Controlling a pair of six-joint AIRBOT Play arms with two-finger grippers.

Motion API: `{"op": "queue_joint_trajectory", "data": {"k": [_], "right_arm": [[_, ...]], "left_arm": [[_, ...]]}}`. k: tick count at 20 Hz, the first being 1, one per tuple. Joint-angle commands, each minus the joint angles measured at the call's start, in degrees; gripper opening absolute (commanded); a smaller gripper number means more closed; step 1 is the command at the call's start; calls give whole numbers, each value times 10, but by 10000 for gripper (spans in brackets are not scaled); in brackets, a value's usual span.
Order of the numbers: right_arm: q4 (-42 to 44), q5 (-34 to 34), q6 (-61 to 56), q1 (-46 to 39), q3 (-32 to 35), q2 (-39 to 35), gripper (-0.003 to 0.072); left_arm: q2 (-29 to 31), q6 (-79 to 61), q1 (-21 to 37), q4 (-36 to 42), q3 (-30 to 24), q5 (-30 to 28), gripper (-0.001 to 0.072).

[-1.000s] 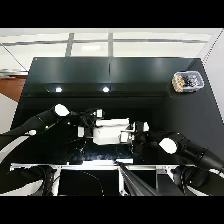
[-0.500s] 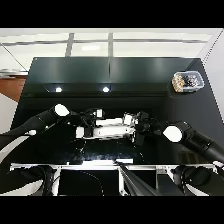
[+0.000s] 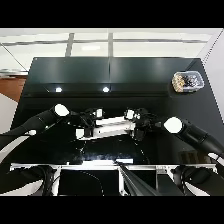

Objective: Fold the box and place the chain.

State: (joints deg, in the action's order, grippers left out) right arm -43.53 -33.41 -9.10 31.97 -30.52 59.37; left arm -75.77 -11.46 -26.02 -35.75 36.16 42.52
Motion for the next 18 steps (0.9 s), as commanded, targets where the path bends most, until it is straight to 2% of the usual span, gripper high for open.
{"op": "queue_joint_trajectory", "data": {"k": [1, 3, 4, 5, 7, 18], "right_arm": [[118, -14, 154, -9, -1, 27, 691], [151, -20, 200, -9, -1, 41, 691], [148, -31, 203, -9, 0, 45, 690], [141, -51, 203, -9, 0, 49, 657], [122, -85, 203, -9, 1, 54, 653], [120, -48, 203, -7, 19, 93, 653]], "left_arm": [[0, -1, 0, 0, 0, 0, 30], [0, -1, 0, 0, 0, 0, 30], [0, -1, 0, 0, 0, 0, 30], [0, -1, 0, 0, 0, 0, 31], [0, -1, 0, 0, 0, 1, 30], [0, -1, 0, 0, 0, 1, 30]]}}
